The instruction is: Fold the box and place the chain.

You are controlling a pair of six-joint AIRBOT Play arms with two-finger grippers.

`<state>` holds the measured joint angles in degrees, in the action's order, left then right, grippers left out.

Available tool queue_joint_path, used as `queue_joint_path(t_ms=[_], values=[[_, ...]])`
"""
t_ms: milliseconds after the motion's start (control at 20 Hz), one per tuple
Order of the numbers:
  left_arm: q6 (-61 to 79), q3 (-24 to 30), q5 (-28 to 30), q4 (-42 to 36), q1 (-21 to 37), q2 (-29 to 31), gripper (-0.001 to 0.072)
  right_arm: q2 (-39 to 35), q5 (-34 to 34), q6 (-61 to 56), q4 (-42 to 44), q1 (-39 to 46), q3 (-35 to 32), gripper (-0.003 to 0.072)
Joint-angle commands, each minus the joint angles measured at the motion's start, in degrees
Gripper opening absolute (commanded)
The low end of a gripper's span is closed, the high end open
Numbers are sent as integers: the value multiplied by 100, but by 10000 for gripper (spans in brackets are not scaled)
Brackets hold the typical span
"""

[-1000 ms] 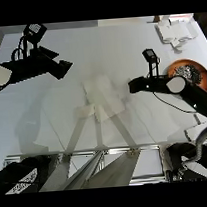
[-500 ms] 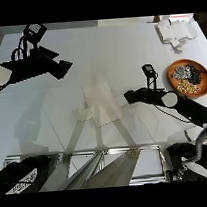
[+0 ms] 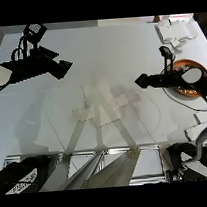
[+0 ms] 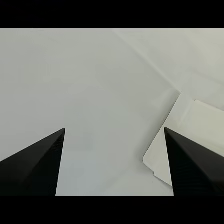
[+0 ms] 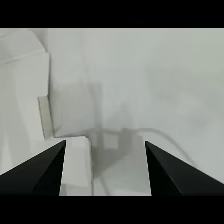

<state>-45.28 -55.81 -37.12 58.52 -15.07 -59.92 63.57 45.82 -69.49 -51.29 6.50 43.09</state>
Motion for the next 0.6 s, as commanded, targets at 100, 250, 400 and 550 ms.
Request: queue_joint_path(t_ms=[100,250,400,550], values=[[0,0,2,0,-2,0,697,1113,2026,260,4,595,1318,536],[0,0,2,0,-2,0,697,1808,2400,396,-17,195,1810,536],[0,0,2,0,-2,0,697,2321,2444,450,-249,-302,1965,535],[0,0,2,0,-2,0,697,2736,2455,533,-601,-682,1967,534]])
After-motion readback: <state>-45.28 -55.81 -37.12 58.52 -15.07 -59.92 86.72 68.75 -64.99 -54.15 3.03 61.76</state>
